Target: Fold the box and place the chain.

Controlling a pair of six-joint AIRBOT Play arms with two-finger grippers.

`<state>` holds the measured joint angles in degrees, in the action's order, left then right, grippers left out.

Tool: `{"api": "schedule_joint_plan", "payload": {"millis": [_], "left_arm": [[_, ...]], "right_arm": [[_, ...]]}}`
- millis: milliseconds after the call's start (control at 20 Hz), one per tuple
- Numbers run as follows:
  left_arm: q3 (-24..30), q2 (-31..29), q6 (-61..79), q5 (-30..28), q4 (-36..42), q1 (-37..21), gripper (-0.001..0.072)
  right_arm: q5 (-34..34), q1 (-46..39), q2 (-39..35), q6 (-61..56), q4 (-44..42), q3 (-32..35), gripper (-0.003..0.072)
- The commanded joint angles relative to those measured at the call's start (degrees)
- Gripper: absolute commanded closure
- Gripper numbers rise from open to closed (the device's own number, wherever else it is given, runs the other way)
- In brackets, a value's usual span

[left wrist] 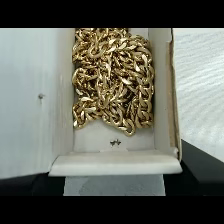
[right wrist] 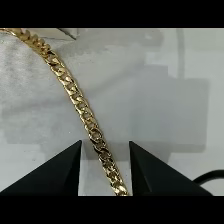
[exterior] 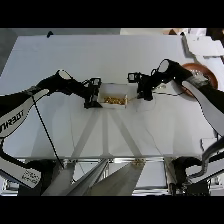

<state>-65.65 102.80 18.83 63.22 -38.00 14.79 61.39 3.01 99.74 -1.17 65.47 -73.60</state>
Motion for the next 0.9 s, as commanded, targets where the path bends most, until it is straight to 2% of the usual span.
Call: {"api": "schedule_joint_plan", "payload": {"millis": [0, 100, 150, 450, 850], "left_arm": [[0.0, 0.0, 0.0, 0.0, 0.0, -0.1, 0.0434], [0.0, 0.0, 0.0, 0.0, 0.0, -0.1, 0.0434], [0.0, 0.0, 0.0, 0.0, 0.0, 0.0, 0.0434], [0.0, 0.0, 0.0, 0.0, 0.0, -0.1, 0.0434], [0.0, 0.0, 0.0, 0.0, 0.0, 0.0, 0.0434]], "right_arm": [[-1.0, 0.5, 0.9, -0.1, 0.8, 0.0, 0.0474], [-0.5, 0.5, 1.0, -0.4, 1.5, 0.0, 0.0622], [-0.3, 0.6, 1.0, -1.0, 2.5, 0.0, 0.0670], [-0.6, 3.0, -1.7, -12.0, 5.2, 0.0, 0.0679], [-1.5, 11.2, -15.2, -32.1, 8.1, 0.0, 0.0680]]}}
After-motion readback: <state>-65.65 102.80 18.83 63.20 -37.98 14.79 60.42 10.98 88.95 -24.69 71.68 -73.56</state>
